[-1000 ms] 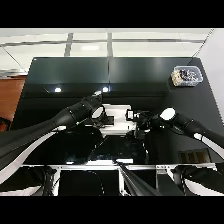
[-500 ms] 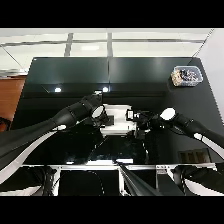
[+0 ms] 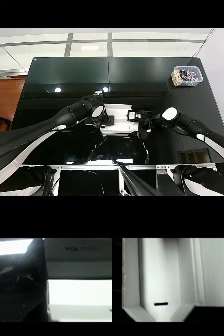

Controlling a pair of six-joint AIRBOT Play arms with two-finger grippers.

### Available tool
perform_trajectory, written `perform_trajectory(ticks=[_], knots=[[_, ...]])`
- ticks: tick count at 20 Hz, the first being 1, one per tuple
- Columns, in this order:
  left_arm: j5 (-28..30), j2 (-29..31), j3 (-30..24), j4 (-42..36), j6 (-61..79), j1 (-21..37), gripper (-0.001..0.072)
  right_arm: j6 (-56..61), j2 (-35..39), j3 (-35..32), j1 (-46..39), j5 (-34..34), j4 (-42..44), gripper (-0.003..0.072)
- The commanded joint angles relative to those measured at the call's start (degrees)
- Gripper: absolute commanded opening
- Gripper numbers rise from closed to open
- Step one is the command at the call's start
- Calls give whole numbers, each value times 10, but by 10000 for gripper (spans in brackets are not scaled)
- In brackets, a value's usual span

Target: Fold the box and place the chain.

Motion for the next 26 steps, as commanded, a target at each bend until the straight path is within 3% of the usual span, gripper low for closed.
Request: perform_trajectory(ticks=[1, 5, 6, 8, 9, 11, 12, 13, 14, 16, 17, 21, 26], knots=[[-3, 0, 0, 1, 7, 0, 25, 6, 38, 1, -21, 47, -26, 708], [-4, 0, 0, 0, 7, 0, 26, -8, 50, 1, -23, 50, -19, 706], [-3, 0, 0, 0, 7, 0, 26, -12, 50, 1, -23, 50, -19, 615], [-3, 0, 0, 0, 7, 0, 28, -12, 50, 1, -23, 57, -12, 579], [-3, 0, 0, 0, 7, 0, 28, -12, 50, 1, -23, 62, -2, 473], [-4, 0, 0, 0, 7, 0, 28, -9, 50, 1, -17, 69, 16, 472], [-4, 0, 0, 0, 7, 0, 28, 0, 49, 1, -6, 59, 19, 405], [-4, 0, 0, 0, 7, 0, 28, 13, 48, 1, 5, 45, 19, 239], [-4, 0, 0, 0, 7, 0, 28, 25, 47, 1, 17, 32, 21, 188], [-4, 0, 0, 0, 7, 0, 28, 43, 41, 1, 33, 22, 33, 185], [-4, 0, 0, 0, 7, 0, 28, 49, 36, 1, 37, 16, 41, 114], [-4, 0, 0, 0, 7, 0, 28, 52, 15, 1, 41, -10, 92, 120], [-3, 0, 0, 0, 7, 0, 28, 52, -1, 0, 41, -19, 95, 128]])
